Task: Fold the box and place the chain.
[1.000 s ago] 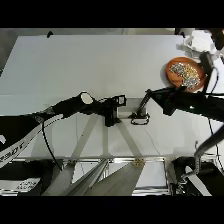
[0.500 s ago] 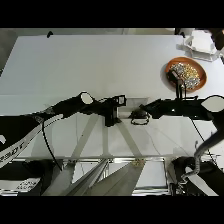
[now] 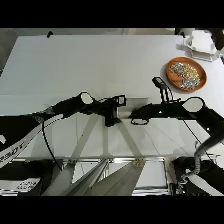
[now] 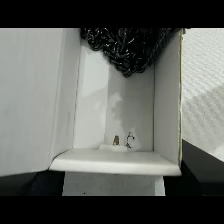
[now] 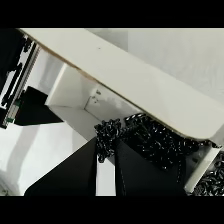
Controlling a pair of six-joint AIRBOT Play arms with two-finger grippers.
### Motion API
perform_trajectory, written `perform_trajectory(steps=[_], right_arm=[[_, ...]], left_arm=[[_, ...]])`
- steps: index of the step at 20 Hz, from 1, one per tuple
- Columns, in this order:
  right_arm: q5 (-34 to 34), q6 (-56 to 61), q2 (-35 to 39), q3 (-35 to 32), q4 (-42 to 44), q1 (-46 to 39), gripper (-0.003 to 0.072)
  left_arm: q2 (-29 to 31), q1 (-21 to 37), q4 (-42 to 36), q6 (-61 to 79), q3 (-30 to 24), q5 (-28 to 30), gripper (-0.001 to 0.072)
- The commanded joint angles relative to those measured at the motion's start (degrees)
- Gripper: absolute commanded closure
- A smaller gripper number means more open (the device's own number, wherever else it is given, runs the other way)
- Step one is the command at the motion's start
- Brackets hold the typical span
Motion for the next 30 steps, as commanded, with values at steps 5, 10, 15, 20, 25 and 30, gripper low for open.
perform_trajectory(steps=[5, 10, 15, 20, 25, 30], right_arm=[[-3.9, 3.1, -0.3, 0.0, -0.5, 0.6, 0.0435], [5.4, 3.0, 5.9, 0.0, -1.0, -7.5, 0.0436], [11.9, 4.2, 11.0, 0.0, -8.3, -24.8, 0.0436], [6.1, -15.2, 5.5, 0.0, -23.6, -18.1, 0.0361], [5.9, -50.8, 3.0, 0.0, -21.6, -11.3, 0.0361], [5.5, -53.3, -2.8, 0.0, -20.1, -8.6, 0.0361]], left_arm=[[0.0, 0.0, 0.0, 0.0, 0.0, 0.0, 0.062], [0.0, 0.0, 0.0, 0.0, 0.0, 0.0, 0.062], [0.0, 0.0, 0.0, 0.0, 0.0, 0.0, 0.062], [0.0, 0.0, 0.0, 0.0, 0.0, -0.1, 0.062], [0.0, 0.0, 0.0, 0.0, 0.0, -0.1, 0.062], [0.0, 0.0, 0.0, 0.0, 0.0, -0.2, 0.062]])
